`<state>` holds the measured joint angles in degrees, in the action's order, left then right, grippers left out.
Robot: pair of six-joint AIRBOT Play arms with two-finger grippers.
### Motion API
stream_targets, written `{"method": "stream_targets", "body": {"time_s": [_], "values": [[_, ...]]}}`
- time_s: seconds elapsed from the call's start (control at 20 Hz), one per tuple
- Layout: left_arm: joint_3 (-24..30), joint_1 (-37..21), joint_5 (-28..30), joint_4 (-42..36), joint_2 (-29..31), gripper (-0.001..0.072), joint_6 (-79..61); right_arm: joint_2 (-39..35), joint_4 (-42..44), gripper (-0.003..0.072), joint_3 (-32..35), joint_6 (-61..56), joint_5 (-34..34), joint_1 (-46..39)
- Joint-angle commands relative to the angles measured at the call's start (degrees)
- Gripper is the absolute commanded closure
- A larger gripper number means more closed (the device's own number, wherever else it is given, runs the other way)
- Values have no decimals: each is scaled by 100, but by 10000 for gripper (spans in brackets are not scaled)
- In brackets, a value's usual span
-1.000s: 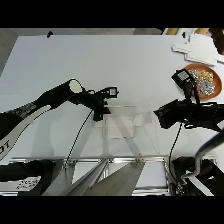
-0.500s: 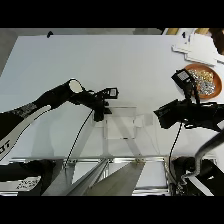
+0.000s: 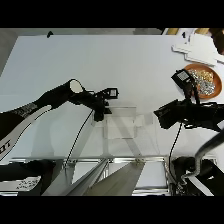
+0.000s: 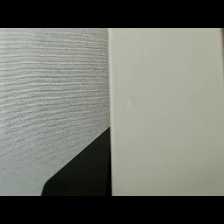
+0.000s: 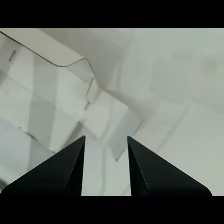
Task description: Fold the box and place the chain.
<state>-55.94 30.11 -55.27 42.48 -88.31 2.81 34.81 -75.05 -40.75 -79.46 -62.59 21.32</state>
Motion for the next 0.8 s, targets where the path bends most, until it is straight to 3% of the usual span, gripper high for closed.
{"method": "stream_targets", "body": {"time_s": [0.0,0.75], "values": [[0,0,85,79,-42,703,-2,-2,7,389,-2,-2,0,4],[0,0,61,192,-42,701,2,-2,26,389,-2,-2,-118,4]]}}
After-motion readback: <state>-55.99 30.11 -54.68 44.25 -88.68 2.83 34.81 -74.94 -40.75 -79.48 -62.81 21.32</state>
